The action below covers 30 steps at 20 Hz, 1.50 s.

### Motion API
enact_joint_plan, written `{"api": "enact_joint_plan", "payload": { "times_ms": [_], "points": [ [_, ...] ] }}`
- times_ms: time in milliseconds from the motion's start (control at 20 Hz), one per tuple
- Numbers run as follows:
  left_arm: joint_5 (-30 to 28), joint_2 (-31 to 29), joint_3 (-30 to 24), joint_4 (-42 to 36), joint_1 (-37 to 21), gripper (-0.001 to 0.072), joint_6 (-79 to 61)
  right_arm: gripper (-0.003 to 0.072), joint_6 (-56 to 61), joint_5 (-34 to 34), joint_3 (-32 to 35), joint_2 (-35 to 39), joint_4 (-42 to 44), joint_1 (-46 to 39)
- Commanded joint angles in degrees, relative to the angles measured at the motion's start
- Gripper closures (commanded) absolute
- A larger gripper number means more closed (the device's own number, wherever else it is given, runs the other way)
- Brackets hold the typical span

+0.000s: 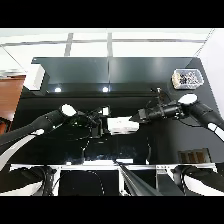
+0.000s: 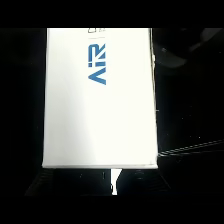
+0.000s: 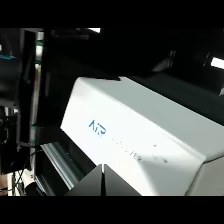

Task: Fold the box and place the chain.

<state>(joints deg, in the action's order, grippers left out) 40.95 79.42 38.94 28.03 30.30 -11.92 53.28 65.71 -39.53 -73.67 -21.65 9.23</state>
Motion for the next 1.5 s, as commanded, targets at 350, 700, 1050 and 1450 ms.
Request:
{"api": "enact_joint_plan", "payload": {
  "times_ms": [350,700,1050,1450],
  "points": [
    [-0.02,0.04,0.00,-0.04,-0.02,0.0468,0.00,0.0667,4.52,-5.31,0.02,-3.39,-8.98,3.15],
    [1.27,-0.02,0.00,-0.39,-0.13,0.0468,0.00,0.0667,-0.39,9.99,-9.60,1.73,-9.14,0.76],
    [4.33,-5.62,1.36,9.75,-0.13,-0.0003,11.37,0.0667,1.05,19.45,-13.81,16.33,-18.71,-15.98],
    [1.64,-12.44,6.86,4.17,4.31,-0.0003,21.46,0.0666,1.18,17.99,-12.52,20.61,-19.02,-23.28]
  ]
}}
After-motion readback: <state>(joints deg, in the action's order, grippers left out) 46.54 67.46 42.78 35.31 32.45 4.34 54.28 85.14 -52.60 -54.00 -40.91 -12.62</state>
